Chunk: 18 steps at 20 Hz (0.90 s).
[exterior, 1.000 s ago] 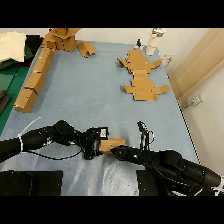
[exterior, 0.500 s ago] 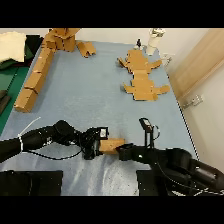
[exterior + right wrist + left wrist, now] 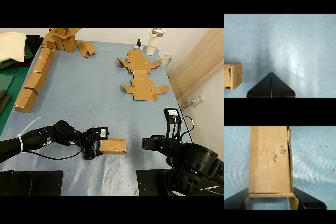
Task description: Fold the box.
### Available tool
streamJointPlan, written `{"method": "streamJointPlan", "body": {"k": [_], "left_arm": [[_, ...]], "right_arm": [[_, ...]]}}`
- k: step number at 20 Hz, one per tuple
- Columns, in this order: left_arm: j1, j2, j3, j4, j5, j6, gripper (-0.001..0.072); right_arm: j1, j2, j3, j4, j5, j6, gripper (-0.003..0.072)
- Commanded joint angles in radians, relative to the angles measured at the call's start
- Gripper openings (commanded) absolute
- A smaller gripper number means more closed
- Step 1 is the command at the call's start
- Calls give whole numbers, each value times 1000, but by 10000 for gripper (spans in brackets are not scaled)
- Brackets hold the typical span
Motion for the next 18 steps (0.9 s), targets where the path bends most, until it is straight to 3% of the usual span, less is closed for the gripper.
{"method": "streamJointPlan", "body": {"k": [1,10,15,18], "left_arm": [[0,0,0,0,1,0,520],[1,2,0,-4,1,-23,519],[2,34,21,-3,2,-251,519],[3,99,35,-2,95,-359,519]], "right_arm": [[0,-22,14,-11,-40,111,3],[0,-23,14,-37,-37,222,3],[0,-24,14,-72,-37,222,3],[0,-23,14,-111,-39,222,3]]}}
